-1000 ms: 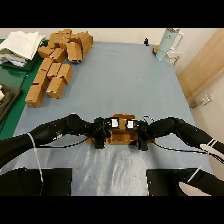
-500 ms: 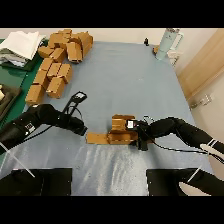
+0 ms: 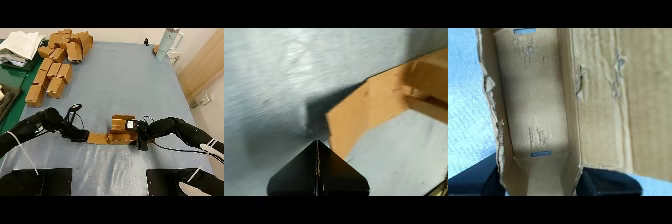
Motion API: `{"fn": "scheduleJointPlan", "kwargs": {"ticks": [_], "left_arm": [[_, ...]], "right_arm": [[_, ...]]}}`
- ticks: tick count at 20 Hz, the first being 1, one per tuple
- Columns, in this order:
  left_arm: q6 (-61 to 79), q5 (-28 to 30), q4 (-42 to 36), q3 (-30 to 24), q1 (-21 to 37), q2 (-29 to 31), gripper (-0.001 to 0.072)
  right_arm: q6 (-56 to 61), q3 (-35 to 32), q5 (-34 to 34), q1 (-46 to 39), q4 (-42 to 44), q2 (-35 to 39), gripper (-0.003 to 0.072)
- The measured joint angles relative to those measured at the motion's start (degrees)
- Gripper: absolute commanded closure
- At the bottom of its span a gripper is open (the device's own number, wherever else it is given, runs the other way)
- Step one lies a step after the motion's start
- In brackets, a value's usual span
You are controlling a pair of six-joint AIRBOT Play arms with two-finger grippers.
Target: Fold the box.
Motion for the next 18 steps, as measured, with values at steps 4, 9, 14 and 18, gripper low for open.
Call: {"fn": "scheduleJointPlan", "kwargs": {"ticks": [4,9,14,18], "left_arm": [[4.8,5.4,-9.2,0.4,-5.4,-2.3,0.0698],[6.6,8.5,-12.7,0.9,-7.7,-0.7,0.0698],[6.5,8.9,-12.2,0.9,-8.1,0.6,0.0697],[-1.0,7.5,-2.9,0.9,-7.3,0.9,0.0697]], "right_arm": [[0.0,0.0,0.0,0.0,0.0,0.0,0.0240],[0.0,0.0,0.0,0.0,0.0,0.0,0.0241],[0.0,0.0,0.0,0.0,0.0,0.0,0.0241],[0.0,0.0,0.0,0.0,0.0,0.0,0.0241]]}}
